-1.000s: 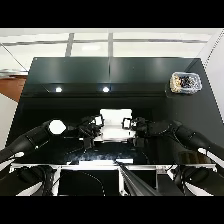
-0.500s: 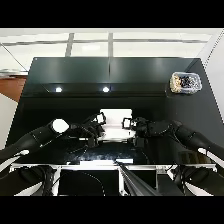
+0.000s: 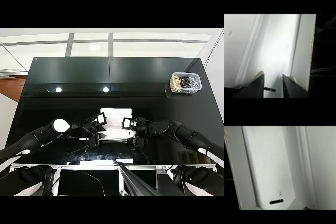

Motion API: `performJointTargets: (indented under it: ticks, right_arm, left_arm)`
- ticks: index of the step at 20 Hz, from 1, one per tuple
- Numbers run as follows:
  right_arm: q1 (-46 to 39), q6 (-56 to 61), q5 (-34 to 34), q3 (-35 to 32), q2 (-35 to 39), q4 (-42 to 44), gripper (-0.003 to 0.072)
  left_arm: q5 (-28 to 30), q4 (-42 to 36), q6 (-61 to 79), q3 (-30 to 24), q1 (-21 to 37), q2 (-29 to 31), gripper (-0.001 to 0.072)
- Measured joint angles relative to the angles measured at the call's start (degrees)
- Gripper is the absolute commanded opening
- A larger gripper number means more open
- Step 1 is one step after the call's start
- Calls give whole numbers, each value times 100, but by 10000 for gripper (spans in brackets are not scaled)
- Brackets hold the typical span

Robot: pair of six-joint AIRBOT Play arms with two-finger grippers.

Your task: Fold the box and place the chain.

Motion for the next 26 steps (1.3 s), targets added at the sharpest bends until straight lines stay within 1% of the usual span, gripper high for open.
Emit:
performJointTargets:
  ticks: [1,2,7,8,9,12,14,17,20,23,26]
  right_arm:
    - [0,0,0,0,0,0,541]
    - [0,0,0,0,0,0,541]
    - [0,0,-2,0,0,0,541]
    - [0,0,0,0,0,0,541]
    - [0,-2,0,0,0,0,541]
    - [0,-7,-7,0,0,-2,541]
    - [0,-7,-7,0,0,-2,541]
    - [0,-7,-7,0,0,-2,541]
    - [0,-7,-4,0,0,0,540]
    - [0,-4,-4,0,0,-2,541]
    - [0,-4,-4,0,0,0,541]
  left_arm:
    - [2,0,4,0,0,0,306]
    - [0,-4,7,0,0,0,314]
    - [-2,-9,7,0,0,0,311]
    - [-13,-7,7,0,0,2,210]
    - [-50,26,7,4,4,22,33]
    - [-367,326,-61,50,109,225,28]
    - [-586,573,-286,68,308,522,28]
    - [-911,1032,-1032,83,876,1156,28]
    - [-1224,1569,-2553,83,1775,1718,30]
    - [-1694,1989,-3919,79,2778,2002,28]
    - [-2020,2162,-5071,-63,3530,2105,29]
